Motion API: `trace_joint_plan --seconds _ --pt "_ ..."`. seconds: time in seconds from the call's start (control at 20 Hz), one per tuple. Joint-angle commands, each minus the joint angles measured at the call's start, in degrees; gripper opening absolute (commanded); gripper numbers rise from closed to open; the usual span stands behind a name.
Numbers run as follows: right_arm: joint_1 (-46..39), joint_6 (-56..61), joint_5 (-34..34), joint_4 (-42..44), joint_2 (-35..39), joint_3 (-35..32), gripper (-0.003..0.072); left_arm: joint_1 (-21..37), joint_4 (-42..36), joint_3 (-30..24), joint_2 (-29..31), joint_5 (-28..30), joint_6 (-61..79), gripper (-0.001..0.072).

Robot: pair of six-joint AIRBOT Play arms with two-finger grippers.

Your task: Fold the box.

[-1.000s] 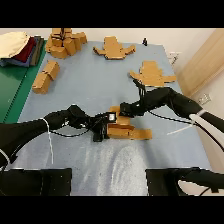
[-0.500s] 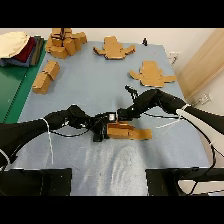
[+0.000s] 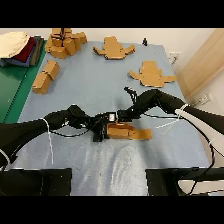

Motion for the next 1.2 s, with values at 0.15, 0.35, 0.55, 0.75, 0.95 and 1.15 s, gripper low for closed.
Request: trace_joint_plan --seconds 0.15,0.35,0.55,0.75,0.95,1.15 --pt "-0.4 -1.4 -0.5 -3.1 7.3 3.1 0.0004 0.0 0.0 0.0 0.0 0.0 0.0 0.0523" --pt "-0.4 1.6 -6.8 -14.0 16.5 3.1 0.0004 0.0 0.0 0.0 0.0 0.0 0.0 0.0524" --pt "2.2 -1.1 -16.8 -14.5 26.0 -2.3 0.0004 0.0 0.0 0.0 0.0 0.0 0.0 0.0523" --pt "7.6 -14.5 -16.2 -15.7 35.3 -14.7 0.0062 0.0 0.0 0.0 0.0 0.0 0.0 0.0524" --pt "8.2 -20.8 -8.8 -26.5 35.6 -21.6 0.0423 0.0 0.0 0.0 0.0 0.0 0.0 0.0523" --pt "8.2 -31.0 3.5 -31.8 30.4 -23.4 0.0542 0.0 0.0 0.0 0.0 0.0 0.0 0.0523"
